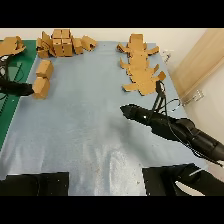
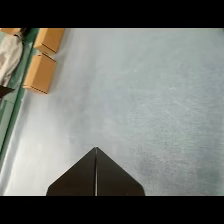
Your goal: Fold the box.
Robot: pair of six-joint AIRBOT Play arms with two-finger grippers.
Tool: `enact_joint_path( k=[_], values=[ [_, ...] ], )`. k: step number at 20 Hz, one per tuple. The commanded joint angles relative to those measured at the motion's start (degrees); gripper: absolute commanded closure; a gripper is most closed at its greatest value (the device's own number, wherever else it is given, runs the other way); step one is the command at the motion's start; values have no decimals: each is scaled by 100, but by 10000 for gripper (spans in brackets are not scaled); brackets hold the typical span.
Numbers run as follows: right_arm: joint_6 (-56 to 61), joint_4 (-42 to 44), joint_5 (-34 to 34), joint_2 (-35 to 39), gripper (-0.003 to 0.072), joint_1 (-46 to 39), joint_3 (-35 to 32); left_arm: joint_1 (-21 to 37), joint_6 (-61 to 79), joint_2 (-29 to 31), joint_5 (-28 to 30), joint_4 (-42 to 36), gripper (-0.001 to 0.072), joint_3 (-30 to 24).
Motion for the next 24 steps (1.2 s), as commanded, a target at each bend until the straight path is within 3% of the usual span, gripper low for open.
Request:
enact_joint_path(
  k=[1,7,11,15,24],
  values=[
    [-59,-39,-389,-702,683,0,413,-706,284,424,-802,-28,700,2],
    [-774,-796,-2728,-2310,683,-133,2505,-3178,-879,291,-761,-4,701,-50],
    [-1248,-793,-3705,-2892,684,-450,3257,-4146,-1655,-162,-756,-7,701,-50],
    [-1705,-789,-3928,-3058,684,-533,3401,-4465,-2068,-332,-765,-11,700,-48],
    [-1932,-793,-4164,-3069,683,-529,3401,-4494,-2124,-332,-914,-20,698,-48]
  ],
)
